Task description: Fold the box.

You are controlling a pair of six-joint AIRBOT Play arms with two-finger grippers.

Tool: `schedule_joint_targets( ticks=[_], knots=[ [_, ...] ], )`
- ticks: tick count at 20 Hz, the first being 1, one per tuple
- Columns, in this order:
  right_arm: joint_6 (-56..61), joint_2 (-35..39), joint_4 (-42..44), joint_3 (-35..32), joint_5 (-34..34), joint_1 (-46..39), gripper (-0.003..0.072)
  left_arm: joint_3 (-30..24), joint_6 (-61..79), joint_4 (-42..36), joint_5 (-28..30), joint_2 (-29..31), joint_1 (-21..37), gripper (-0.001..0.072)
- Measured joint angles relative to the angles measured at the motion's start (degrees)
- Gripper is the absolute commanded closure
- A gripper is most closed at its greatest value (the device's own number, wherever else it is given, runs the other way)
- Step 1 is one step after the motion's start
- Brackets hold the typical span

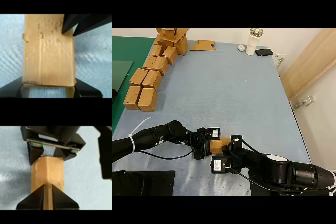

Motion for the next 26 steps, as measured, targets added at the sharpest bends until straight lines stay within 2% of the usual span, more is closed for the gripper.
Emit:
schedule_joint_targets(
  ticks=[11,12,13,16,17,18,26],
  knots=[
    [0.0,0.7,-1.5,0.3,-0.1,0.0,0.0543,0.0,0.0,0.0,0.0,0.0,0.0,0.0211],
    [0.0,0.7,-1.7,0.5,-0.3,0.0,0.0548,0.0,0.0,0.0,0.0,0.0,0.0,0.0211],
    [0.0,0.7,-1.8,0.7,-0.4,0.0,0.0599,0.0,0.0,0.0,0.0,0.0,0.0,0.0211],
    [0.0,0.7,-2.1,1.0,-0.6,-0.1,0.0606,0.0,0.0,0.0,0.0,0.0,0.0,0.0211],
    [0.0,0.7,-2.2,1.0,-0.6,-0.1,0.0655,0.0,0.0,0.0,0.0,0.0,0.0,0.0211],
    [0.0,0.6,-2.2,1.0,-0.8,-0.1,0.0664,0.0,0.0,0.0,0.0,0.0,0.0,0.0211],
    [0.0,-0.9,-2.4,1.1,-1.8,-0.1,0.0663,0.0,-0.1,0.0,0.0,0.0,0.0,0.0211]
  ],
)
